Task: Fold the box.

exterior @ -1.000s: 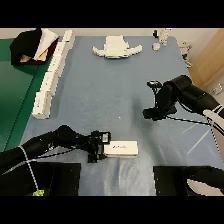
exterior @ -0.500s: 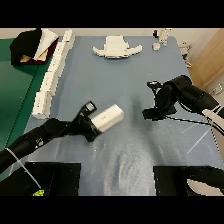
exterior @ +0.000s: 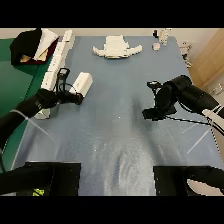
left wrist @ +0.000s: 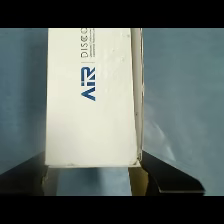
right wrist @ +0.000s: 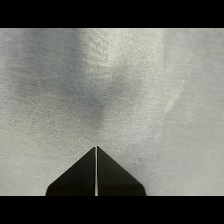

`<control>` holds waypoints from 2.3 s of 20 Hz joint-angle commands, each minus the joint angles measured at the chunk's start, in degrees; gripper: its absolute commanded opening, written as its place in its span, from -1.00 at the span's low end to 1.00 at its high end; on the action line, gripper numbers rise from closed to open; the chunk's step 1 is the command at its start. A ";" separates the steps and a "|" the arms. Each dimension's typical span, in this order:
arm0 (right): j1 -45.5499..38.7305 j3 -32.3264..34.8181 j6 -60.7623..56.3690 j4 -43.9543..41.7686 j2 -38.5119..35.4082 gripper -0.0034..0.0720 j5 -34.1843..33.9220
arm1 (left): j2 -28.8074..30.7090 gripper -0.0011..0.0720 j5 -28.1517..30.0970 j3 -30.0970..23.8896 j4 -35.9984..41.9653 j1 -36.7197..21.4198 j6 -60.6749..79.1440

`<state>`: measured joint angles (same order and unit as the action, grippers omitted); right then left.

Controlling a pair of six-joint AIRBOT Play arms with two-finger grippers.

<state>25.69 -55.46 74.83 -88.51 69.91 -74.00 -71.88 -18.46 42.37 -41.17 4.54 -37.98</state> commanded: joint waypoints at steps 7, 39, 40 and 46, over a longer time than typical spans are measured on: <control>-0.02 -0.04 -0.02 0.00 0.02 -0.87 0.00 | -26.86 0.42 -0.66 29.66 -1.57 -5.22 -7.21; -0.02 -0.04 -0.02 0.00 0.02 -0.87 0.00 | -40.30 0.42 -12.17 52.87 -28.22 -9.60 -25.99; -0.02 -0.04 -0.02 0.00 0.02 -0.87 0.00 | -40.30 0.43 -12.17 52.87 -28.22 -9.53 -25.99; -0.02 -0.04 -0.02 0.00 0.02 -0.87 0.00 | -40.11 0.94 -13.20 52.89 -28.26 -9.55 -26.18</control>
<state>25.69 -55.46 74.83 -88.49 69.91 -74.02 -112.14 -30.92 95.20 -69.45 -4.93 -64.10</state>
